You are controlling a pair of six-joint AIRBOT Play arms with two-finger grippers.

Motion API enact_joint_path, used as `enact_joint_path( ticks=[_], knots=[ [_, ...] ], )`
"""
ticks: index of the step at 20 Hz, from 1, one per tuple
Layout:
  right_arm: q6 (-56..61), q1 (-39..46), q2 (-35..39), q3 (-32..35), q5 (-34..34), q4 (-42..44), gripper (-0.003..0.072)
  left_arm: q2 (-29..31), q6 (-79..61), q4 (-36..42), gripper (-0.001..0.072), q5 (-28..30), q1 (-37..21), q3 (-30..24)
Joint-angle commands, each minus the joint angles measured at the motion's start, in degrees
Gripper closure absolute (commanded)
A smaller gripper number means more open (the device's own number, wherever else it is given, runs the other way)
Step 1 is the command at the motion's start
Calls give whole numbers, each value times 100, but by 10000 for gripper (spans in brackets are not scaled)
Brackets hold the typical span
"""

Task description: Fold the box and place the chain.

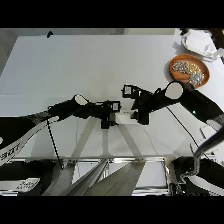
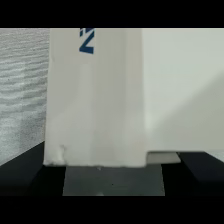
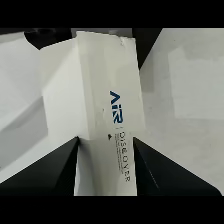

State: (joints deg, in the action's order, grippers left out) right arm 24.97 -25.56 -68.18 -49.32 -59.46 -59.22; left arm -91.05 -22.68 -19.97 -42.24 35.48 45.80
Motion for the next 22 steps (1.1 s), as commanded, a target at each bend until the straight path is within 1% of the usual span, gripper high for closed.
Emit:
enact_joint_path(
  ticks=[1, 5, 6, 8, 10, 14, 22],
  knots=[
    [28, -20, -2, 0, 164, -240, 351, 4, -4, -2, 396, 2, -4, 2],
    [50, -20, -2, 0, 332, -352, 354, 4, -4, -2, 396, 2, -4, 2],
    [55, -20, -2, 0, 352, -350, 373, 4, -4, -2, 396, 0, -2, 2],
    [68, -20, -2, 2, 354, -348, 374, 4, -4, -2, 396, 0, -4, 2],
    [70, -20, -2, 11, 358, -334, 392, 4, -4, -2, 396, 2, -4, 2],
    [66, -20, -2, 153, 522, -308, 392, 4, -4, -2, 396, 2, -4, 2],
    [68, -20, -2, 184, 505, -160, 392, 4, -4, -2, 396, 2, -4, 2]
  ],
)
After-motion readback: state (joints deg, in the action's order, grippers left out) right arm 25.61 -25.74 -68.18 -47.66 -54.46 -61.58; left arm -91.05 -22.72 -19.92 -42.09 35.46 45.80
